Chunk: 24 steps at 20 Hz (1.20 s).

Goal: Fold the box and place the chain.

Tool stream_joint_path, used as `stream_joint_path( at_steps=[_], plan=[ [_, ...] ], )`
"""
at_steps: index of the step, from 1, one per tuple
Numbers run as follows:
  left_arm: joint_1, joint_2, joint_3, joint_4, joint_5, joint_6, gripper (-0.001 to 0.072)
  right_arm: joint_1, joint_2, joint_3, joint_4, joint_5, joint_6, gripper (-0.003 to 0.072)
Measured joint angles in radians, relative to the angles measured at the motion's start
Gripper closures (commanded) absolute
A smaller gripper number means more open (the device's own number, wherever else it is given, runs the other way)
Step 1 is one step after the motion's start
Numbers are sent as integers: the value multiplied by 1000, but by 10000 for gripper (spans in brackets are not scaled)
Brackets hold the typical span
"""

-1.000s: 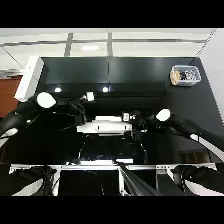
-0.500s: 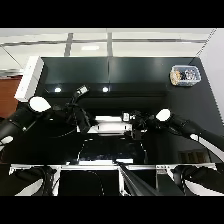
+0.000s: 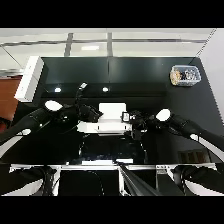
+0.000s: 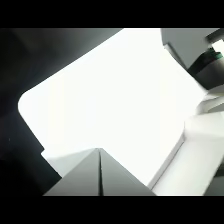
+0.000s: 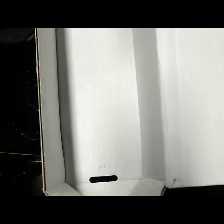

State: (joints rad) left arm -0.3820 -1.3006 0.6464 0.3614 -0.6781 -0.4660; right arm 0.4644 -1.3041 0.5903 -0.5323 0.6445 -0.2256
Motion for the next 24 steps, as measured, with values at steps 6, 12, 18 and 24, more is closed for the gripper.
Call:
stream_joint_path(
  at_steps=[6, 12, 18, 24],
  plan=[
    [5, -30, 8, 80, -30, -11, 686, 0, 0, 0, -2, 0, -2, 374],
    [87, 143, 50, 166, -48, -13, 686, 0, 0, 0, 0, 0, 1, 373],
    [177, 368, -57, 248, -127, 63, 601, 0, 0, 0, 0, 0, 0, 373],
    [149, 381, -163, 382, -135, 356, 1, 0, 0, 0, 0, -1, 0, 373]
  ],
)
